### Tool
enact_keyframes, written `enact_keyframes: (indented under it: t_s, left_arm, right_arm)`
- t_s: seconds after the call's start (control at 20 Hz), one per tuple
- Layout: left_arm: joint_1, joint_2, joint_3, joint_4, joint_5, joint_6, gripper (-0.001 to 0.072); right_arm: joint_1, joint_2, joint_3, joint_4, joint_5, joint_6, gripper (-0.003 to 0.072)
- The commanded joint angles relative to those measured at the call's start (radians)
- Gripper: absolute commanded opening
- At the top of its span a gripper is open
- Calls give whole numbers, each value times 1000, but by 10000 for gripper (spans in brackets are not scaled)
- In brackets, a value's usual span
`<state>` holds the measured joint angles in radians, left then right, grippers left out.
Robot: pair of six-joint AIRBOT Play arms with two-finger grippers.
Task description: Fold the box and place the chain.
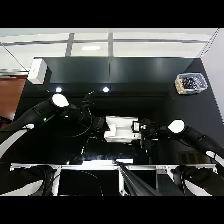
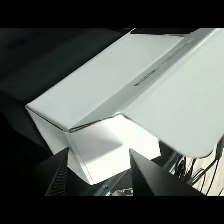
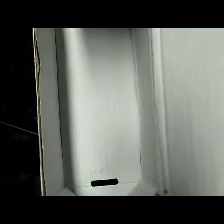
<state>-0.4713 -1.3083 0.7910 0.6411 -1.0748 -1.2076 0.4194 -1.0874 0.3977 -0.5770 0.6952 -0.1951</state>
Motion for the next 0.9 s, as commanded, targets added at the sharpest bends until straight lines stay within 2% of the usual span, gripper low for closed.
enact_keyframes:
  t_s: [0.0, 0.15, 0.55, 0.7, 0.85]
  left_arm:
    - [-40, 0, 13, 62, 21, -150, 444]
    - [-80, 0, 14, 132, 37, -237, 443]
    - [-193, -1, 28, 291, 162, -409, 443]
    - [-198, -4, 33, 346, 163, -505, 443]
    - [-233, -4, 55, 458, 150, -639, 442]
  right_arm:
    - [0, -1, 0, 2, 0, 0, 193]
    - [0, -1, 0, 2, 0, 0, 193]
    - [0, -1, 0, 2, 0, 0, 193]
    - [0, -1, 0, 2, 0, 0, 193]
    - [0, -1, 0, 2, 0, 0, 193]
